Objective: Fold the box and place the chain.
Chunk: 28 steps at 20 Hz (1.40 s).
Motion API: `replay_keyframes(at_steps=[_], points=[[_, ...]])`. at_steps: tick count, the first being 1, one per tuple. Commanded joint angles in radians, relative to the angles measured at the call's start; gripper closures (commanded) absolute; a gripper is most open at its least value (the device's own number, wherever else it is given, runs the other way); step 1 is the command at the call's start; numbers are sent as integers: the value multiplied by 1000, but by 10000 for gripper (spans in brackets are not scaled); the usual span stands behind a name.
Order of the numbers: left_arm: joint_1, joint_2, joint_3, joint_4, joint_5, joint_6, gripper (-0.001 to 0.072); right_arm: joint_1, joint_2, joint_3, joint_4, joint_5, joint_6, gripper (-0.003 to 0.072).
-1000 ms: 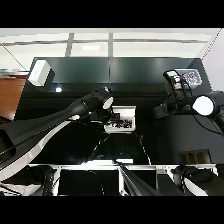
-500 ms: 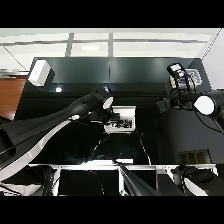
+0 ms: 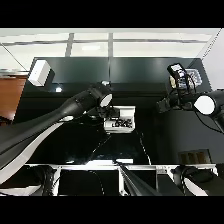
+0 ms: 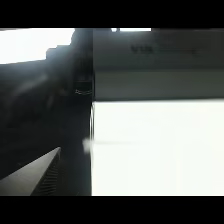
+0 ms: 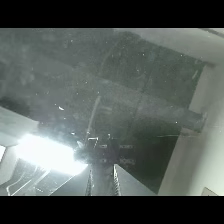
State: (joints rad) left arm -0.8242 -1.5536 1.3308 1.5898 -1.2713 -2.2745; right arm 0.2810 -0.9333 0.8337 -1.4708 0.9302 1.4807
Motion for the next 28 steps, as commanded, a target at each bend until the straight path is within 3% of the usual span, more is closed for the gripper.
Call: replay_keyframes(at_steps=[1, 3, 4, 6, 8, 9, 10, 11, 12, 13, 16, 18, 23, 28], points=[[-15, 122, -24, 129, -41, 114, 164, 0, 0, 0, 2, 2, 0, 520], [6, 235, -127, 285, -50, 28, 165, 0, 0, 0, -6, 1, 0, 520], [45, 297, -205, 295, -17, 13, 165, 0, 0, 0, -7, 1, 0, 520], [159, 407, -377, 178, 151, 53, 164, 0, 0, 0, -6, 2, 1, 520], [298, 484, -539, -163, 403, 397, 164, 0, 0, 0, -6, 2, 1, 520], [369, 496, -600, -455, 454, 760, 164, 0, 0, 0, -6, 1, 0, 520], [428, 491, -636, -713, 406, 1150, 161, 0, 0, 0, -6, 2, 1, 519], [472, 480, -656, -867, 322, 1477, 128, 0, 0, 0, -6, 8, 2, 520], [499, 468, -667, -918, 281, 1647, 23, 0, 0, 0, -6, 14, 4, 520], [507, 456, -670, -914, 276, 1756, -4, 0, 0, 0, -6, 21, 4, 520], [495, 420, -670, -890, 278, 2159, -4, 0, 0, 0, -4, 35, 4, 520], [487, 378, -669, -911, 347, 2412, -3, 2, 0, 0, -3, 34, 4, 520], [508, 200, -631, -966, 372, 2544, -2, 2, 0, 0, -3, 35, 4, 520], [468, 143, -617, -1065, 381, 2572, 0, 3, 0, 0, 26, 35, 4, 520]])
